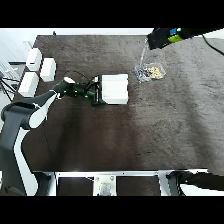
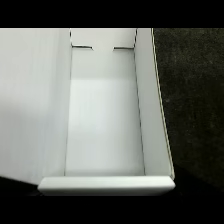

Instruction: Fold the box and place the chain.

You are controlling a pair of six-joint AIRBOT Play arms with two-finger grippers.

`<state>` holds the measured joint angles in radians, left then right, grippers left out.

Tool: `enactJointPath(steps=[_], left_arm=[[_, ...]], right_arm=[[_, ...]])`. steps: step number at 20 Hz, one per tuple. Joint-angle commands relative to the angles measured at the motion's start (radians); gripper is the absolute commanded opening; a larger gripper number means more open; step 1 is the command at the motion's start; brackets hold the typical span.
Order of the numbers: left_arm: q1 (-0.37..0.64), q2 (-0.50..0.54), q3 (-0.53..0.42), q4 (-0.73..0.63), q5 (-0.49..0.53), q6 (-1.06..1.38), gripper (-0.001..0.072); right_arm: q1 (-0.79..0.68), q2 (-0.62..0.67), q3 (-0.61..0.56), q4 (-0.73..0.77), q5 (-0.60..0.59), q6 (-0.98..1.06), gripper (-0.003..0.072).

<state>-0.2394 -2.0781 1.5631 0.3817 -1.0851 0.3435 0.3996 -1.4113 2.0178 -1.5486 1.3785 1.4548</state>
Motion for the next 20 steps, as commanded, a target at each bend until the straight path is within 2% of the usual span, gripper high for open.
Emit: enactJointPath(steps=[1, 8, 12, 16, 20], left_arm=[[0.0, 0.0, 0.0, 0.0, 0.0, 0.0, 0.0356], [0.0, 0.0, 0.0, 0.0, 0.0, 0.0, 0.0357], [0.0, 0.0, 0.0, 0.0, 0.0, 0.0, 0.0356], [0.0, 0.0, 0.0, 0.0, 0.0, 0.0, 0.0356], [0.0, 0.0, 0.0, 0.0, 0.0, 0.0, 0.0356]], right_arm=[[0.099, 0.007, -0.029, -0.005, 0.031, 0.003, 0.0009], [0.225, 0.006, -0.18, 0.001, -0.021, 0.061, 0.0009], [0.229, 0.006, -0.309, 0.114, -0.132, 0.063, 0.0009], [0.229, 0.006, -0.47, 0.162, -0.347, 0.063, 0.0009], [0.204, -0.031, -0.718, 0.188, -0.686, 0.037, 0.0008]])
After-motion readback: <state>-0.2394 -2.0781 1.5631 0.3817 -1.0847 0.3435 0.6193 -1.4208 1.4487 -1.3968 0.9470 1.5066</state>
